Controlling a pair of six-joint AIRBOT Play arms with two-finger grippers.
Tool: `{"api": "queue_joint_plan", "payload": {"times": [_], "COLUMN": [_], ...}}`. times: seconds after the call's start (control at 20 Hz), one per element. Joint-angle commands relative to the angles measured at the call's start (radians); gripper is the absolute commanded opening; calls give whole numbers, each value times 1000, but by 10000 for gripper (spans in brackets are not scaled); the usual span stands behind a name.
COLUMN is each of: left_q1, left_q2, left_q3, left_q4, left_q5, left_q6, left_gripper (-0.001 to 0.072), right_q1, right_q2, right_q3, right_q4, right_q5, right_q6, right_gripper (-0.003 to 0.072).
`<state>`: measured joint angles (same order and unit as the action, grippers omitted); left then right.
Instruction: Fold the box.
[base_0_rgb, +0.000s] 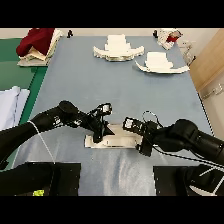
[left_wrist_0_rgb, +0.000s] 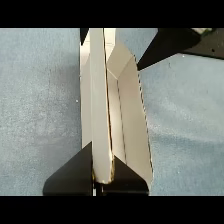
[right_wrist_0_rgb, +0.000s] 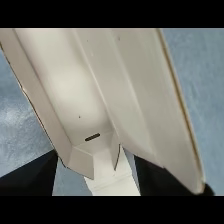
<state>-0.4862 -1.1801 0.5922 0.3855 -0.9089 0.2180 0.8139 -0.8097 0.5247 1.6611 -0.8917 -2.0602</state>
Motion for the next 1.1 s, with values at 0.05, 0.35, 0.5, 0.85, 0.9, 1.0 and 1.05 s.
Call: {"api": "queue_joint_plan", "payload": {"times": [0.05,0.35,0.5,0.85,0.9,1.0,1.05], "left_q1": [0,0,0,0,0,0,0], "left_q2": [1,1,1,1,1,1,1], "left_q3": [0,0,0,0,0,0,0], "left_q4": [0,0,0,0,0,0,0], "left_q5": [0,0,0,0,0,0,0], "left_q6": [0,0,0,0,0,0,0], "left_gripper": [13,13,13,13,12,13,13], "right_q1": [-252,-316,-315,-314,-314,-314,-314], "right_q2": [3,-75,-74,-115,-126,-146,-153], "right_q3": [-58,-75,-75,-75,-76,-76,-76], "right_q4": [458,525,525,525,525,525,525], "right_q5": [28,18,16,19,19,19,21], "right_q6": [-643,-790,-772,-772,-773,-780,-788], "right_gripper": [720,720,716,716,716,715,716]}}
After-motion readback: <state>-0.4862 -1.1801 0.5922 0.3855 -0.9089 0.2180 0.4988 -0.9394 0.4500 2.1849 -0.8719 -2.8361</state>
